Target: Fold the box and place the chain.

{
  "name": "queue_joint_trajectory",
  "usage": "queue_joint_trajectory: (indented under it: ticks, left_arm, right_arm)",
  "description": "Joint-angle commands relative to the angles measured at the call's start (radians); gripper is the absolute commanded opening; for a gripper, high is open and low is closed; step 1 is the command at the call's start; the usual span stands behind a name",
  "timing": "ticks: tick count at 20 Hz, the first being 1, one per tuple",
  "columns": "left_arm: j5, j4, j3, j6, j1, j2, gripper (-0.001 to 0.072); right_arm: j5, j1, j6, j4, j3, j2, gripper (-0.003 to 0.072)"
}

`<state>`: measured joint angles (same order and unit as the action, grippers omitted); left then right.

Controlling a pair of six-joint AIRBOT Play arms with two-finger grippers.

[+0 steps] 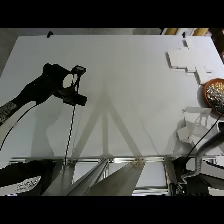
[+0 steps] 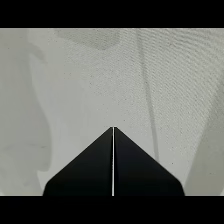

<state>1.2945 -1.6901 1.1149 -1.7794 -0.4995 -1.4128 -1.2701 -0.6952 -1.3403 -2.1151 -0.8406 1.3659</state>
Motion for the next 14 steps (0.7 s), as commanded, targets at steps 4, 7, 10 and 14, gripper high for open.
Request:
queue_joint_trajectory:
  ticks: [4, 7, 10, 14]
  left_arm:
    - [0.000, 0.000, 0.000, 0.000, -0.001, -0.001, 0.0009]
    - [0.000, 0.000, 0.000, 0.000, -0.001, -0.001, 0.0009]
    - [0.000, 0.000, 0.000, 0.000, -0.001, -0.001, 0.0009]
    - [0.000, 0.000, 0.000, 0.000, -0.001, -0.001, 0.0009]
  right_arm:
    - [-0.141, 0.074, -0.043, 0.048, -0.001, -0.027, 0.0017]
    - [-0.156, 0.219, -0.036, 0.191, -0.001, -0.128, 0.0017]
    - [-0.158, 0.375, -0.011, 0.391, 0.000, -0.249, 0.0017]
    - [-0.063, 0.571, -0.012, 0.713, 0.063, -0.454, 0.0017]
